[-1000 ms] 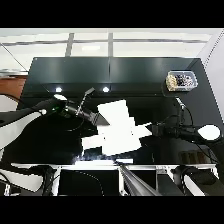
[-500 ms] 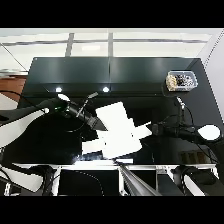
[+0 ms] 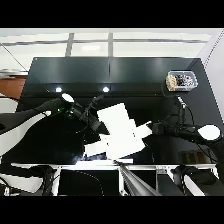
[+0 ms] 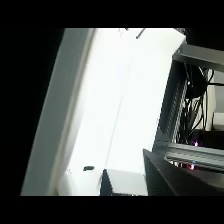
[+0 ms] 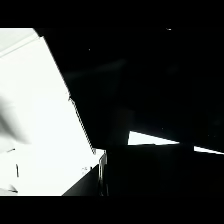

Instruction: Fold the box and place the chain.

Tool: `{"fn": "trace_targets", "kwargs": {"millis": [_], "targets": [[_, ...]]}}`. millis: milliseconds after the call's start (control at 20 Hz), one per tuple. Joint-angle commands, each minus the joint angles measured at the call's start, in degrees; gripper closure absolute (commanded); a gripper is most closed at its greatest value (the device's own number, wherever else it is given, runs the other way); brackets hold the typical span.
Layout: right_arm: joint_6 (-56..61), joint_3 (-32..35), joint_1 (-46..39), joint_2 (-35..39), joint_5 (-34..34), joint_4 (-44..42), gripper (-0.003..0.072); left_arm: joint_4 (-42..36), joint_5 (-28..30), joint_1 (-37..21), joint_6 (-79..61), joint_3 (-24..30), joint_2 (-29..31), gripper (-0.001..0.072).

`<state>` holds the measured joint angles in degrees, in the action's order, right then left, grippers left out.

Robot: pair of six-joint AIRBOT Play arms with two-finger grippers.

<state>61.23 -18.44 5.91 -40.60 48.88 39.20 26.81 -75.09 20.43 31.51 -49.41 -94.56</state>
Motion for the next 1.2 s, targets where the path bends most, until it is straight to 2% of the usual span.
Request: {"fn": "trace_targets", "kwargs": {"millis": [0,100,150,250,300,350,450,500,550,650,750,850,1000,1150], "targets": [[0.02,0.0,0.04,0.04,-0.35,-0.02,0.0649,0.15,-1.53,0.09,-0.24,0.46,0.28,0.0207],[0.02,0.0,0.04,0.04,-0.55,-0.02,0.0649,0.07,-2.69,-1.03,-0.22,0.46,0.28,0.0279],[0.04,0.0,0.04,0.04,-0.68,-0.02,0.0649,0.07,-3.37,-1.29,-0.22,0.48,0.26,0.0372],[0.04,0.0,0.04,0.04,-1.18,-0.02,0.0649,0.09,-4.2,-1.09,-0.2,0.52,0.26,0.0381],[0.02,0.0,0.04,0.04,-1.49,-0.02,0.0649,0.09,-4.04,-0.72,-0.2,0.52,0.26,0.0414],[0.02,0.0,0.04,0.04,-1.6,-0.02,0.0649,0.09,-3.98,-0.39,-0.22,0.52,0.26,0.0525],[0.04,0.0,0.04,0.04,-1.55,-0.11,0.0637,0.02,-4.0,-0.15,-0.24,0.52,0.26,0.0672],[0.09,-0.04,-0.02,0.04,-1.68,-0.83,0.0284,0.02,-4.02,-0.22,-0.24,0.5,0.26,0.0682],[0.02,-0.37,-0.42,0.11,-1.44,-0.87,-0.0025,0.02,-4.02,-0.24,-0.26,0.48,0.28,0.0683],[-0.04,-2.4,-2.05,0.22,0.26,3.85,-0.0025,0.5,-4.33,-0.22,-0.31,0.02,0.35,0.0684],[-0.02,-7.26,-5.27,0.33,5.05,14.21,-0.0025,3.06,-3.93,0.02,-0.26,-1.46,1.31,0.0686],[-0.74,-13.0,-8.83,0.33,9.33,22.97,-0.0025,6.45,1.27,0.48,0.11,-2.4,4.98,0.0687],[-8.79,-18.27,-10.8,0.33,12.81,35.23,-0.0025,10.01,11.54,3.06,-5.11,-2.34,14.03,0.0687],[-10.78,-18.53,-10.8,0.33,9.84,42.88,-0.0024,16.17,19.19,8.39,-17.18,-2.25,20.92,0.0685]]}}
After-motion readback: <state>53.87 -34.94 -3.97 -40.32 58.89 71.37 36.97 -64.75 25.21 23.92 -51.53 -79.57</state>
